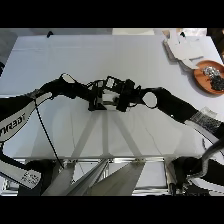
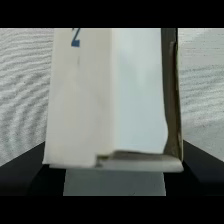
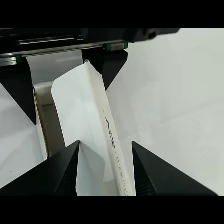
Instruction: Fold the box and place the chain.
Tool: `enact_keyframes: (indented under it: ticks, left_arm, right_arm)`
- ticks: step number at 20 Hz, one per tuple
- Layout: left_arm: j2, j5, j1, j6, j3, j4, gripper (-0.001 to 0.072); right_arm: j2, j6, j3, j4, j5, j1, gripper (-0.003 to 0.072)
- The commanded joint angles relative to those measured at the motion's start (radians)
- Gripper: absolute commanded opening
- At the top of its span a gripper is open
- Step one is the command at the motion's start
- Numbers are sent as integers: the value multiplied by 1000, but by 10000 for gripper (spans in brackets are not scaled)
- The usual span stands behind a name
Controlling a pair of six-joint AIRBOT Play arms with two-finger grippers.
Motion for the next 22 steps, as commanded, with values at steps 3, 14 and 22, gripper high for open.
enact_keyframes:
  ticks: [3,14,22]
  left_arm:
    - [0,0,0,0,0,0,412]
    - [0,0,0,0,0,0,412]
    - [0,0,0,0,0,0,412]
  right_arm:
    - [-2,3,-46,-14,0,1,314]
    - [-2,3,-58,-10,65,16,266]
    - [-1,3,-58,-2,107,18,409]
